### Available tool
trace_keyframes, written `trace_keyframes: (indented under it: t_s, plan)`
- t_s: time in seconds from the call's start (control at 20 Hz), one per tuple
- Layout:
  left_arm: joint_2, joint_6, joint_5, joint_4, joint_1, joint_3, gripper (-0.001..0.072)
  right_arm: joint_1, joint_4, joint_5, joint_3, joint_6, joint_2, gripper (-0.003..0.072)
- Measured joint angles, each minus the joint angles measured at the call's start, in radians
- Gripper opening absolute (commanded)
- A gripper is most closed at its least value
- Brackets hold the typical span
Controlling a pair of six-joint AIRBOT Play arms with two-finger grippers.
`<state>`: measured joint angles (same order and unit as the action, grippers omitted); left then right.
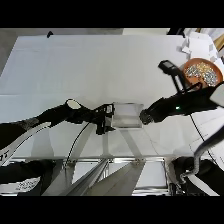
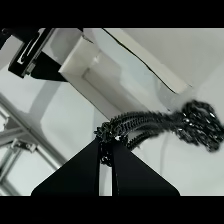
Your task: Fold the box and place the chain.
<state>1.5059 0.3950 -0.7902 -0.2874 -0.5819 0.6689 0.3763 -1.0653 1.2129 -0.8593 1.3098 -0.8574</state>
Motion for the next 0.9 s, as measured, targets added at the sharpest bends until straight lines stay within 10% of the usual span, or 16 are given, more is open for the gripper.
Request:
trace_keyframes:
  t_s: [0.9]
  plan:
    - [0.000,0.000,0.000,0.000,0.000,0.000,0.0135,0.276,-0.013,-0.348,0.102,0.003,-0.274,0.0020]
